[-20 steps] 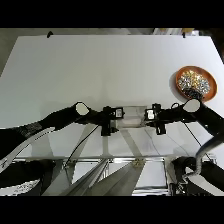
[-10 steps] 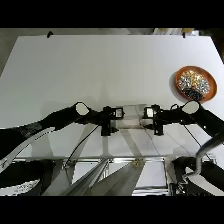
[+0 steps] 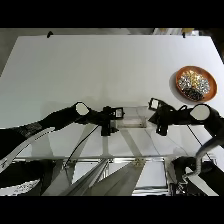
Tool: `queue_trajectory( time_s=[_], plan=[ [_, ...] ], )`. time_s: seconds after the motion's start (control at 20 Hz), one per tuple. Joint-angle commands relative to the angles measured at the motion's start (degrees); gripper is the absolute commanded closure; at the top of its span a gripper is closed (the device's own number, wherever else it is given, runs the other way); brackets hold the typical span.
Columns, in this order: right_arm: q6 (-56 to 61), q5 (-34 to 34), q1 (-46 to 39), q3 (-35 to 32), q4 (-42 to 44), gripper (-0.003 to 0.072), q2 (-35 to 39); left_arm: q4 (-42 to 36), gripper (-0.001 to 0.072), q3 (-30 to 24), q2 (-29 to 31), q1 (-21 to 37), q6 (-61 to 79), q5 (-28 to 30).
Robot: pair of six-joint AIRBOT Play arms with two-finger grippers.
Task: Fold the box and place the chain.
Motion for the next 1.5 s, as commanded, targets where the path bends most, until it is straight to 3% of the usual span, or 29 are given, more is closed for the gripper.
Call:
queue_trajectory(
  time_s=[0.0,0.2,0.3,0.4,0.65,1.45],
  plan=[
    [22.86,-6.64,-3.5,0.0,-3.26,0.0674,3.91,0.0,0.0502,0.0,0.04,-0.04,0.0,0.02],
    [40.5,-8.46,-14.12,0.0,-7.82,0.0674,1.86,0.0,0.0502,0.0,0.04,-0.04,0.0,0.0],
    [45.55,-4.33,-15.63,-0.02,-8.15,0.0674,-1.73,0.0,0.0502,0.0,0.04,-0.04,0.0,0.0],
    [45.88,0.26,-15.56,-0.02,-7.74,0.0674,-6.99,0.0,0.0502,0.0,0.04,-0.04,0.0,-0.02],
    [45.44,3.15,-15.56,-0.04,-0.17,0.0674,-13.9,0.0,0.0502,0.0,0.04,-0.04,0.0,0.0],
    [42.14,6.64,-10.45,-0.17,6.69,0.0674,-12.22,0.0,0.0502,0.0,0.04,-0.04,0.0,0.0]
  ],
)
